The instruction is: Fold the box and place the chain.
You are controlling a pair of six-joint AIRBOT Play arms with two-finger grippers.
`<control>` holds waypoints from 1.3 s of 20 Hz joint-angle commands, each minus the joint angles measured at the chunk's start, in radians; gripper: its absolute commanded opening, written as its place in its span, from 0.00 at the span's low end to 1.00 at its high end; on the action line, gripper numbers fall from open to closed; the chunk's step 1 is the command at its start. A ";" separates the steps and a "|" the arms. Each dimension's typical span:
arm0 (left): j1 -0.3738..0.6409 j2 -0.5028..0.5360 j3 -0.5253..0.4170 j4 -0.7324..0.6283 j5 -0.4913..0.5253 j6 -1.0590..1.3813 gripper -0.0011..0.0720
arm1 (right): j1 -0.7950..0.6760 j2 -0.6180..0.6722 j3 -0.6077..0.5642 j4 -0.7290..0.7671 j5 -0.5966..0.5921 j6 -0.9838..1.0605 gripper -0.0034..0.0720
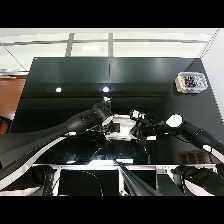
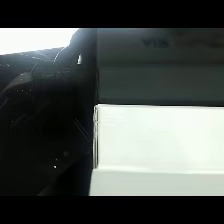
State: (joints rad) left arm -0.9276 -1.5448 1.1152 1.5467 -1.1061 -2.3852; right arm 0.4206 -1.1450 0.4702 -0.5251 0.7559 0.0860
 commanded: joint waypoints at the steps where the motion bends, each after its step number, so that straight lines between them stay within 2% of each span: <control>1: 0.000 -0.001 0.000 -0.011 -0.003 0.000 0.06 | -0.015 0.029 0.011 -0.052 0.043 0.175 0.06; 4: 0.000 -0.001 0.000 -0.011 -0.003 0.000 0.06 | -0.152 0.140 0.070 -0.246 0.211 0.578 0.06; 6: 0.000 -0.001 0.000 -0.014 -0.005 0.000 0.06 | -0.318 0.226 0.072 -0.323 0.277 0.729 0.06; 10: 0.000 -0.001 0.000 -0.014 -0.004 0.000 0.06 | -0.681 0.251 -0.031 -0.275 0.194 1.023 0.06; 12: 0.000 -0.001 0.000 -0.014 -0.002 0.000 0.06 | -0.749 0.240 -0.100 -0.237 0.208 1.093 0.06; 16: 0.001 -0.001 0.000 -0.014 -0.002 0.000 0.06 | -0.675 0.160 -0.164 -0.217 0.304 1.111 0.06; 20: 0.001 -0.001 0.000 -0.014 -0.003 0.000 0.06 | -0.524 0.051 -0.167 0.003 0.316 0.928 0.06; 23: 0.001 -0.001 0.000 -0.014 -0.003 0.000 0.06 | -0.476 0.015 -0.143 0.134 0.330 0.813 0.07; 26: 0.001 -0.001 0.000 -0.014 -0.003 0.000 0.06 | -0.476 0.015 -0.058 0.078 0.368 0.785 0.06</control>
State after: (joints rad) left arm -0.9276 -1.5452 1.1152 1.5322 -1.1095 -2.3852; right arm -0.0757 -1.1137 0.3580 -0.4683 1.0897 0.9356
